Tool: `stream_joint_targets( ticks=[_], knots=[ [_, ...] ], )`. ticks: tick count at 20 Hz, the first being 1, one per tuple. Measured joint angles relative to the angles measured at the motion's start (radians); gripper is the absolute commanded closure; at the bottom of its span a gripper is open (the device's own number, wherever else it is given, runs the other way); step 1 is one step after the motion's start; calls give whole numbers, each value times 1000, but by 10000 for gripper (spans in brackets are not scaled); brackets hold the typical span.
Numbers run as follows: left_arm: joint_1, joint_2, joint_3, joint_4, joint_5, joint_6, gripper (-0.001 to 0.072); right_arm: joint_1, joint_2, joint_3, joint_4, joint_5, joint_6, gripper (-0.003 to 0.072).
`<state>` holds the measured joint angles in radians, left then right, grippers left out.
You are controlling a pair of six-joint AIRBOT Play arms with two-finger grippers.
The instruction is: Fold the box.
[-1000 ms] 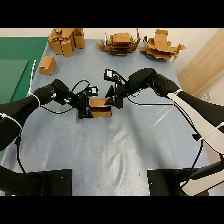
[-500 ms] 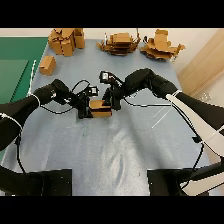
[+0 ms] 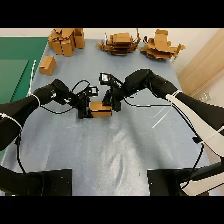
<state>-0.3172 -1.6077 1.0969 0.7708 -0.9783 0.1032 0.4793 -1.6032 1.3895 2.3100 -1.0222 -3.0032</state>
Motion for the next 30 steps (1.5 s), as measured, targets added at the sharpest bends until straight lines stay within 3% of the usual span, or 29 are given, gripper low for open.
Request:
stream_joint_targets(
  ticks=[8, 10, 11, 14, 15, 16, 19, 21, 25, 30],
  knots=[
    [0, 0, 0, 0, 0, 0, 345, 0, -16, 0, -3, 8, 0, 438],
    [0, 0, 0, 0, 0, 0, 345, 0, -20, 0, -3, 17, 0, 211],
    [0, 0, 0, 0, 0, 0, 346, 0, -22, 0, -3, 25, 0, 209],
    [0, 0, 0, 0, 0, 0, 346, 0, -24, 0, 0, 45, 0, 308],
    [0, 0, 0, 0, 0, 0, 346, 0, -24, 0, 0, 49, 0, 448],
    [0, 0, 0, 0, 0, 0, 346, 0, -24, 0, 1, 53, 0, 530],
    [0, 0, 0, 0, 0, 0, 346, 0, -24, 0, 1, 50, 0, 536],
    [0, 0, 0, 0, 0, 0, 346, 0, -24, 0, 1, 29, 0, 646],
    [0, 0, 0, 0, 0, 2, 345, 0, -24, 0, 0, -16, 0, 577],
    [0, 0, 0, 0, 0, 0, 346, 2, -37, 0, -3, -39, 2, 577]
  ],
)
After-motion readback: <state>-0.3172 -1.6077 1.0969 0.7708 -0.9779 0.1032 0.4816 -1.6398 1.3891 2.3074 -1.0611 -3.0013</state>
